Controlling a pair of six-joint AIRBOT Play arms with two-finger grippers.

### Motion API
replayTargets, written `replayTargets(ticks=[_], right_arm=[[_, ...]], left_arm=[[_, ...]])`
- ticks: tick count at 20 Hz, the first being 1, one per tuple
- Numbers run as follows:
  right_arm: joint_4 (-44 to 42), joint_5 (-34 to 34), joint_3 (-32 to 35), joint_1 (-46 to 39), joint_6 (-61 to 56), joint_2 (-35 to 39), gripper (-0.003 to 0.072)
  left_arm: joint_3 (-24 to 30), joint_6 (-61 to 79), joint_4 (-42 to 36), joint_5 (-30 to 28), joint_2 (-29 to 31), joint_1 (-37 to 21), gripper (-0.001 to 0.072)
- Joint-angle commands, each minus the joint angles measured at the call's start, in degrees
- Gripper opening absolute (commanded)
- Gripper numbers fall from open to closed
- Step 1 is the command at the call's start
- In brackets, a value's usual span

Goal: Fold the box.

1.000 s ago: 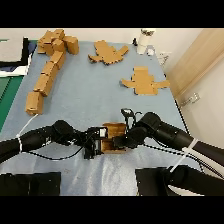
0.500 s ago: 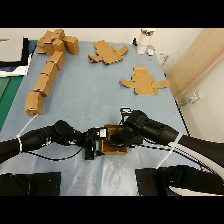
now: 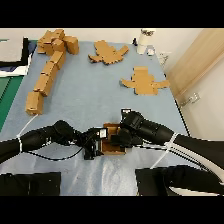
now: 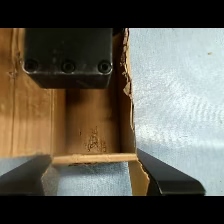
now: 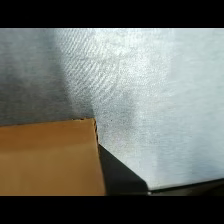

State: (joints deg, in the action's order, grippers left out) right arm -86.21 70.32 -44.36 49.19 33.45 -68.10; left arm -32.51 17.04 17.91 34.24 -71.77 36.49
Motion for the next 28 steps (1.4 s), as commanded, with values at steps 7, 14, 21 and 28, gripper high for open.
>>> replayTargets(ticks=[7, 14, 21, 28], right_arm=[[0.42, 1.31, 0.02, 0.0, 1.73, -0.02, 0.0441], [-3.17, 0.9, -0.57, 0.0, 1.36, 2.05, 0.0434], [-2.01, 8.31, -2.19, -1.01, -3.3, 15.02, 0.0416], [7.76, 14.05, -1.27, -12.04, 3.87, 26.16, 0.0005]], left_arm=[[-0.04, 0.02, -0.09, -0.07, 0.0, -0.04, 0.0523], [-0.04, 0.02, -0.09, -0.07, 0.0, -0.04, 0.0524], [-0.04, 0.0, -0.09, -0.07, 0.0, -0.04, 0.0523], [-0.04, 0.0, -0.09, -0.07, 0.0, -0.04, 0.0523]])
